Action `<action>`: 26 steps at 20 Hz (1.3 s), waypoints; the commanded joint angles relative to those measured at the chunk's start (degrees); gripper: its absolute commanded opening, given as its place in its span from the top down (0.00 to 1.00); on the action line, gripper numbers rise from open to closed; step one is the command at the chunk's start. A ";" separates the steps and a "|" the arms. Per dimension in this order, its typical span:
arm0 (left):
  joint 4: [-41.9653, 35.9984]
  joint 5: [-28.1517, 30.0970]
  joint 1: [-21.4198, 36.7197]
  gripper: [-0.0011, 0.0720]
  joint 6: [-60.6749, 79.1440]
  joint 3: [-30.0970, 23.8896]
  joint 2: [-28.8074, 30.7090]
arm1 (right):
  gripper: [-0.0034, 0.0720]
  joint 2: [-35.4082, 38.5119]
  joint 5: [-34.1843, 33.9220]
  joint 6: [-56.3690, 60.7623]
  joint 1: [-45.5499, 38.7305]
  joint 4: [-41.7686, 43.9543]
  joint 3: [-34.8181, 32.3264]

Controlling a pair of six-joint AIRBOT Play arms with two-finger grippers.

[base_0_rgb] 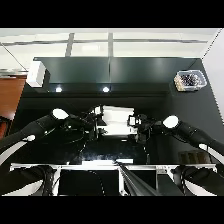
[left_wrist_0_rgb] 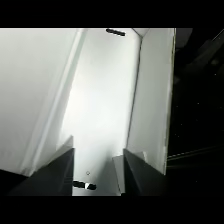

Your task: Fold the box and place the chain.

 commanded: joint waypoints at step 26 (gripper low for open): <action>16.90 -21.29 27.82 0.95 -76.22 -2.23 0.87 | 0.85 0.00 0.02 0.00 0.04 -0.02 0.02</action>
